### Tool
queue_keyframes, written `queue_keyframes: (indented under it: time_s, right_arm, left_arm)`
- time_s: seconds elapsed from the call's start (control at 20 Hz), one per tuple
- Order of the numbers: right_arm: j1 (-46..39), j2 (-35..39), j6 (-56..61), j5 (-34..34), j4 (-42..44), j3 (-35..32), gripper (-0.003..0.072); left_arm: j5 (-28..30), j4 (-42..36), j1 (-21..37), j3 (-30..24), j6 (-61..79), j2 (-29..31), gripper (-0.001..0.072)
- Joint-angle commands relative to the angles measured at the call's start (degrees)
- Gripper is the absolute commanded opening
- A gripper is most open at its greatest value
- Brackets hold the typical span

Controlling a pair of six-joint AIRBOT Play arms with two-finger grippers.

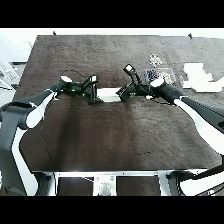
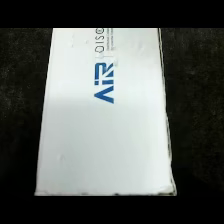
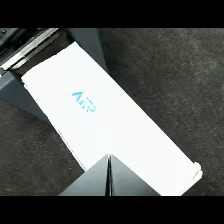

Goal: Fold the box and place the chain.

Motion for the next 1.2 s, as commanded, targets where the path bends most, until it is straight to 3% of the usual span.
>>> queue_keyframes:
  time_s: [0.0,0.4,0.8,1.0,1.05,1.1,1.15]
  right_arm:
    - [0.1,-0.9,-0.4,-2.1,-0.1,-0.2,0.0005]
    - [0.1,0.9,-0.4,-0.6,1.7,0.6,0.0006]
    - [0.0,12.6,4.2,-0.6,2.9,0.5,0.0005]
    - [-0.3,23.7,7.8,-1.1,2.7,-8.2,0.0005]
    - [-0.7,27.1,9.2,-2.1,2.4,-11.5,0.0005]
    - [-1.4,30.3,10.6,-3.3,2.3,-14.6,0.0005]
    - [-2.6,33.2,11.5,-4.4,2.2,-17.5,0.0005]
  left_arm:
    - [0.0,0.0,0.0,0.0,0.0,0.0,0.0411]
    - [0.0,0.0,0.0,0.0,0.0,0.0,0.0412]
    - [0.0,0.0,0.0,0.0,0.0,0.0,0.0412]
    - [-1.1,-0.1,0.0,0.0,0.0,0.0,0.0410]
    - [-1.2,-0.2,0.0,0.0,-0.1,0.0,0.0307]
    - [-2.1,-0.1,0.0,0.0,-0.2,0.2,0.0027]
    - [-3.0,-0.1,0.2,0.1,-0.7,0.8,0.0018]
